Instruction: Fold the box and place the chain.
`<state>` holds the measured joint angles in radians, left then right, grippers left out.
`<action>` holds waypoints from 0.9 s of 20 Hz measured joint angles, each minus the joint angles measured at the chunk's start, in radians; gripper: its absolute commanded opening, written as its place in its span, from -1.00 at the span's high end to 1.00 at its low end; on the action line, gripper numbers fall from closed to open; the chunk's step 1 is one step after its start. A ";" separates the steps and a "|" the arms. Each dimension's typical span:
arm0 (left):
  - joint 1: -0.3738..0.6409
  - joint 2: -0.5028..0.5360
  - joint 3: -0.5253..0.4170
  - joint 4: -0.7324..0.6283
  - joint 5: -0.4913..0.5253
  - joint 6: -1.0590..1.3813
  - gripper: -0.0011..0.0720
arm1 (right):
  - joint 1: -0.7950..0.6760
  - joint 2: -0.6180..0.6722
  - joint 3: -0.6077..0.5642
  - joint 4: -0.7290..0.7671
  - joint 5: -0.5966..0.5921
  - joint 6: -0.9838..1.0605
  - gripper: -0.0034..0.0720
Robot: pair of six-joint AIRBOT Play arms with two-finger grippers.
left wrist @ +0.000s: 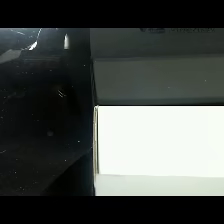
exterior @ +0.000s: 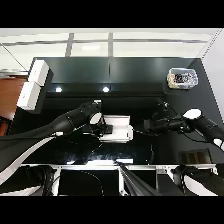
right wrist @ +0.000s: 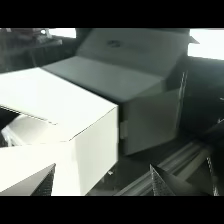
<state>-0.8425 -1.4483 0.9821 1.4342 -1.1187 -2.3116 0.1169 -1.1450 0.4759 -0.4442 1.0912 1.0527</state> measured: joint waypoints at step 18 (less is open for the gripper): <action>0.000 0.000 0.000 0.013 -0.008 -0.002 0.89 | 0.569 -0.064 0.339 -0.716 -0.158 0.859 -0.18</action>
<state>-0.8425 -1.4483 0.9821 1.4471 -1.1271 -2.3138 0.6861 -1.2087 0.8146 -1.1599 0.9329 1.9114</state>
